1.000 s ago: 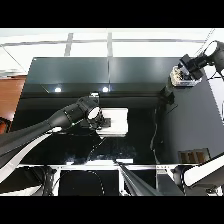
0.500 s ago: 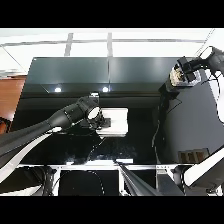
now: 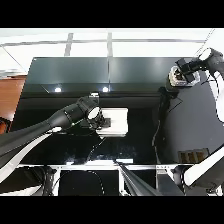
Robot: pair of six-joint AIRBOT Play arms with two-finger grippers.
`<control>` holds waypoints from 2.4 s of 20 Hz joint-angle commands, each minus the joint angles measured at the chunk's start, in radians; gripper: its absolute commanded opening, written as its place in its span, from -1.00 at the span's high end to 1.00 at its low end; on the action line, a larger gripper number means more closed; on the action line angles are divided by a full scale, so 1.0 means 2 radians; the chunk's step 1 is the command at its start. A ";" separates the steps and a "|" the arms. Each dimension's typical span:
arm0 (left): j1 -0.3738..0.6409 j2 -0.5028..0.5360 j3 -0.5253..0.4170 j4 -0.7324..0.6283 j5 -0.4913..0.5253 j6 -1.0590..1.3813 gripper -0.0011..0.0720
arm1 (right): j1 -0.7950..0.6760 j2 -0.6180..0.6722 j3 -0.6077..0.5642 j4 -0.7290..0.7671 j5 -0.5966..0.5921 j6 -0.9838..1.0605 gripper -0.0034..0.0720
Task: Fold the box and place the chain.
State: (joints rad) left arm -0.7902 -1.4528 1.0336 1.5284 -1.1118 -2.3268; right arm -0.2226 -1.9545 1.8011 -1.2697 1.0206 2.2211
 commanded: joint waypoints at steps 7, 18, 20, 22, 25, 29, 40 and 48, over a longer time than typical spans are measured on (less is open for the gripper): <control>0.000 0.000 0.000 -0.002 0.002 0.000 0.89 | -0.034 0.134 0.002 0.037 0.006 -0.137 0.88; 0.000 0.000 0.000 -0.013 0.002 0.000 0.89 | -0.038 0.383 0.002 0.105 0.015 -0.277 0.89; 0.000 0.000 0.000 -0.013 0.002 0.000 0.89 | -0.038 0.412 0.002 0.140 0.061 -0.321 0.89; 0.000 0.000 0.000 -0.013 0.004 0.000 0.89 | -0.038 0.432 0.002 0.165 0.129 -0.356 0.89; 0.000 0.000 0.000 -0.013 0.004 0.000 0.89 | -0.035 0.454 -0.003 0.173 0.251 -0.385 0.89; 0.000 0.000 0.000 -0.013 0.004 0.000 0.89 | 0.024 0.519 -0.142 0.195 0.280 -0.410 0.89; 0.000 0.000 0.000 -0.013 0.003 0.000 0.89 | 0.227 0.537 -0.447 0.379 0.076 -0.438 0.89; 0.000 0.000 0.000 -0.013 0.004 0.000 0.89 | 0.290 0.493 -0.460 0.371 -0.005 -0.422 0.89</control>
State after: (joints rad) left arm -0.7898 -1.4528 1.0336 1.5017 -1.1049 -2.3264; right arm 0.3187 -0.9344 0.8906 -0.5045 1.0714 1.3693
